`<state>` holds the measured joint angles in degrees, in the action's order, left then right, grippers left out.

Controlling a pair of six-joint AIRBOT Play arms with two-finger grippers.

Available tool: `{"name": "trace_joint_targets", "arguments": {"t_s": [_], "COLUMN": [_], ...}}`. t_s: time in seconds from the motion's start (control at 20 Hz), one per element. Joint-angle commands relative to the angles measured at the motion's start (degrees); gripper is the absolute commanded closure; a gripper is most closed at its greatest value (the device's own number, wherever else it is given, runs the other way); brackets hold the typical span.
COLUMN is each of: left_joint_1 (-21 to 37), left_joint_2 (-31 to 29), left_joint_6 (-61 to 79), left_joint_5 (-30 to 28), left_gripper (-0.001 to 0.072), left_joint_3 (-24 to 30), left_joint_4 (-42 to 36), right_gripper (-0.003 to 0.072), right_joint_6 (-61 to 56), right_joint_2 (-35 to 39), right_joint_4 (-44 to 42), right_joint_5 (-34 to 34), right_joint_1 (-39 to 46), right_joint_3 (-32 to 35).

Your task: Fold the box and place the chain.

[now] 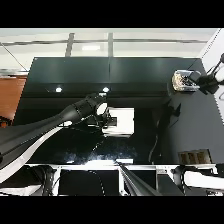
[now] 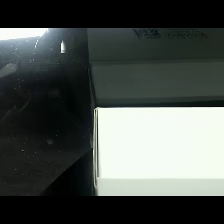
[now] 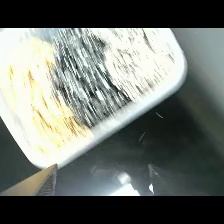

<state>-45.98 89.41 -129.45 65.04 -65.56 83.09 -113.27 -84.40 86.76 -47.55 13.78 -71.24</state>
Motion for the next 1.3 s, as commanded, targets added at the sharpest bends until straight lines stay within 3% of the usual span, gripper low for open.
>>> {"name": "trace_joint_targets", "arguments": {"t_s": [0.0,0.1,0.2,0.45,1.05,1.15,1.2,1.25], "left_joint_1": [0.02,0.02,0.02,0.02,0.02,0.02,0.02,0.02], "left_joint_2": [0.02,0.02,0.02,0.02,0.02,0.02,0.02,0.02], "left_joint_6": [0.02,0.02,0.02,0.02,0.02,0.02,0.02,0.02], "left_joint_5": [0.02,-0.02,-0.02,0.0,0.0,0.02,0.04,0.04], "left_gripper": [0.0684,0.0684,0.0684,0.0683,0.0684,0.0683,0.0683,0.0684], "left_joint_3": [0.0,-0.02,-0.02,0.0,0.0,0.0,0.0,0.0], "left_joint_4": [0.0,0.04,0.04,0.04,0.04,0.04,0.02,0.02], "right_gripper": [0.0065,0.0068,0.0095,0.0122,0.0126,0.0335,0.0544,0.0655], "right_joint_6": [-1.73,-5.73,-7.82,-9.55,-9.53,-9.07,-7.8,-5.35], "right_joint_2": [-14.82,-19.26,-21.38,-24.26,-28.28,-28.37,-28.35,-28.2], "right_joint_4": [-10.54,-10.71,-13.14,-16.17,-20.68,-20.46,-21.03,-22.03], "right_joint_5": [-16.72,-20.59,-20.44,-22.56,-18.78,-18.58,-18.62,-18.78], "right_joint_1": [2.4,2.43,2.54,2.51,2.03,2.05,2.12,2.27], "right_joint_3": [-20.85,-27.96,-30.62,-30.71,-30.71,-30.73,-30.84,-31.17]}}
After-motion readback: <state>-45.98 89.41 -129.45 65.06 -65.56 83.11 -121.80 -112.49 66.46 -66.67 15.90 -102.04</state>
